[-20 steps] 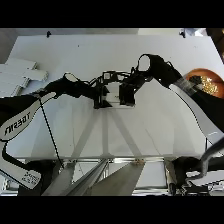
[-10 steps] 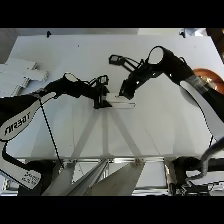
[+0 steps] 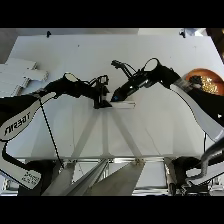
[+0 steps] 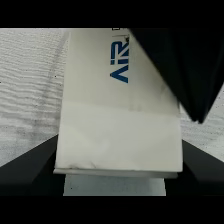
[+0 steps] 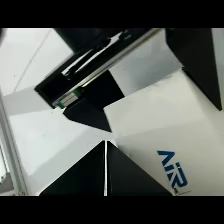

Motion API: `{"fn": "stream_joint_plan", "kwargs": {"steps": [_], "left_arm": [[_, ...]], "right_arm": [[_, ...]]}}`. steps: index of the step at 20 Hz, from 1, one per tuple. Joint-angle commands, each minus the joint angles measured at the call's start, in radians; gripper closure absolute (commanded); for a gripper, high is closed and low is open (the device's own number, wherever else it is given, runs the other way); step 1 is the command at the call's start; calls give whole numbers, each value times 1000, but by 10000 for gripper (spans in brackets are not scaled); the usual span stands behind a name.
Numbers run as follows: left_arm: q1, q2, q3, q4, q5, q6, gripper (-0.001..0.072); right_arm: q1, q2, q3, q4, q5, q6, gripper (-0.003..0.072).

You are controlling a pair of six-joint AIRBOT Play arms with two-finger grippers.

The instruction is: Fold the box and place the chain.

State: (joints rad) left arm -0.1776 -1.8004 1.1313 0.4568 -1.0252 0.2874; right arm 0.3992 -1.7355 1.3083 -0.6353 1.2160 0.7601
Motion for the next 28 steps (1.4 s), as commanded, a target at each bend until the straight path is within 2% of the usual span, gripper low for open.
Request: {"fn": "stream_joint_plan", "kwargs": {"steps": [1, 4, 7, 11, 17, 28], "left_arm": [[1, 0, 0, 0, 0, 0, 429], [1, 0, 0, 0, 0, 0, 429], [1, 0, 0, 0, 0, 0, 429], [1, 0, 0, 0, 0, 0, 429], [1, 0, 0, 0, 0, 0, 429], [1, 0, 0, 0, 0, 0, 429]], "right_arm": [[5, -15, -18, 3, -41, 3, 678], [5, -14, -18, 3, -43, 10, 678], [5, 0, -18, 85, -8, -9, 678], [5, 44, -18, 91, -34, -8, 678], [7, 23, -18, 35, -134, 56, 679], [23, -29, -18, 4, -110, 81, 679]]}}
